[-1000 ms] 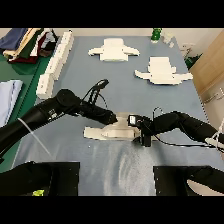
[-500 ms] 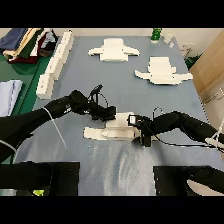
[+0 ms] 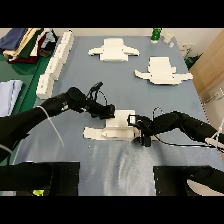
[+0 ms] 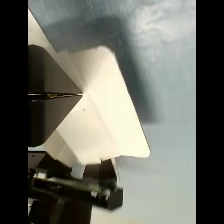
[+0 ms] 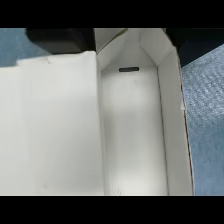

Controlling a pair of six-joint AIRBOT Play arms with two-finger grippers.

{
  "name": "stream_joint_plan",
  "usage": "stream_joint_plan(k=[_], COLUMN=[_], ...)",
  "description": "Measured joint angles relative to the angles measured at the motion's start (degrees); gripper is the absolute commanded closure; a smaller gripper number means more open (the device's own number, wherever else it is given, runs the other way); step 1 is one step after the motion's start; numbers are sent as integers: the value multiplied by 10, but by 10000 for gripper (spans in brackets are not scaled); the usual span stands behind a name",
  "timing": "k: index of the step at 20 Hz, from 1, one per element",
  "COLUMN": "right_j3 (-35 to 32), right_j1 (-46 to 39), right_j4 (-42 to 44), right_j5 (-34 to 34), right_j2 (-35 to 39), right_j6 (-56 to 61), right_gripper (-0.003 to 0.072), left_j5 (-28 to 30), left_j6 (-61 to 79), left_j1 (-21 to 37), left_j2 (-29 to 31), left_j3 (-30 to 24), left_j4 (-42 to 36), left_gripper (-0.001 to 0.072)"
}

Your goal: Fold the box.

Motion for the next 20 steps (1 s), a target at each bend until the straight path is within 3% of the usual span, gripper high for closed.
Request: stream_joint_plan(k=[5,9,10,11,12,15,20], right_j3=[0,0,0,0,0,0,0], right_j1=[0,0,0,0,0,0,0], right_j4=[0,0,0,0,0,0,0], right_j5=[0,0,0,0,0,0,0], right_j2=[0,0,0,0,0,0,0], right_j6=[0,0,0,0,0,0,0], right_gripper=[293,293,293,293,293,293,293], left_j5=[-73,-110,-114,-118,-121,-121,-96], left_j6=[25,76,105,136,162,229,400], left_j1=[9,-19,-28,-35,-42,-35,7], left_j2=[137,243,260,273,281,291,258], left_j3=[4,5,5,5,4,-13,-95], left_j4=[114,217,238,253,263,277,243], left_gripper=[697,693,606,245,32,34,33])
